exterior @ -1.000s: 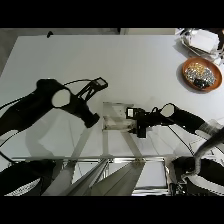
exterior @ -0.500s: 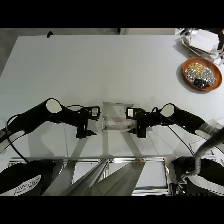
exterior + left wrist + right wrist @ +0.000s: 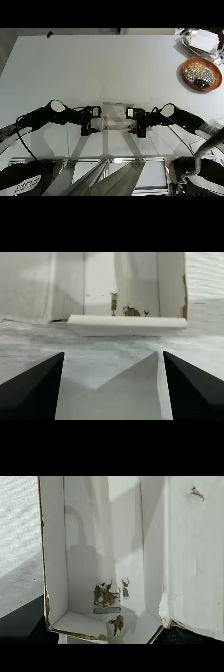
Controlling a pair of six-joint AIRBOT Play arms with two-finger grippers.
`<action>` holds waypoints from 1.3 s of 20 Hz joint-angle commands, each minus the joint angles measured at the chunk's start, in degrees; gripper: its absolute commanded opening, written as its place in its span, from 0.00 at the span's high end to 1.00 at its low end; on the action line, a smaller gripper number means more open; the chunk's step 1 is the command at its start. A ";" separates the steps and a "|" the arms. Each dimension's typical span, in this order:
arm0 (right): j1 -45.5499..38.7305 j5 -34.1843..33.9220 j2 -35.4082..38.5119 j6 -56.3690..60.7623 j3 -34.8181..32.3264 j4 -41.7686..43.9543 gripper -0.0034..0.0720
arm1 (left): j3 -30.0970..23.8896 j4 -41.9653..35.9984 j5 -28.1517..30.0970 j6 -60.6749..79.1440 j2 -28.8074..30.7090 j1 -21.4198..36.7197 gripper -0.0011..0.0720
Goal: Fold the box and place the chain.
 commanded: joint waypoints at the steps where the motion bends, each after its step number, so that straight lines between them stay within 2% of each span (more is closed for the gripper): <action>1: 0.04 0.02 -0.04 0.00 -0.02 0.02 0.53 | -0.02 -3.87 -0.74 5.42 -0.37 0.09 0.01; 3: 0.04 0.02 -0.04 0.00 -0.02 0.02 0.53 | -0.02 -6.03 -1.79 8.79 -0.37 0.00 0.01; 10: 0.04 0.02 -0.04 0.00 -0.02 0.02 0.53 | -0.02 -6.10 -1.62 8.83 -0.37 0.00 0.01; 19: 0.04 0.02 -0.04 0.00 -0.02 0.02 0.53 | -0.04 -2.47 -3.72 8.17 -0.37 -0.37 0.01; 26: 0.04 0.02 -0.04 0.00 -0.02 0.02 0.53 | -0.04 -6.67 -2.01 8.17 -2.14 -1.31 0.02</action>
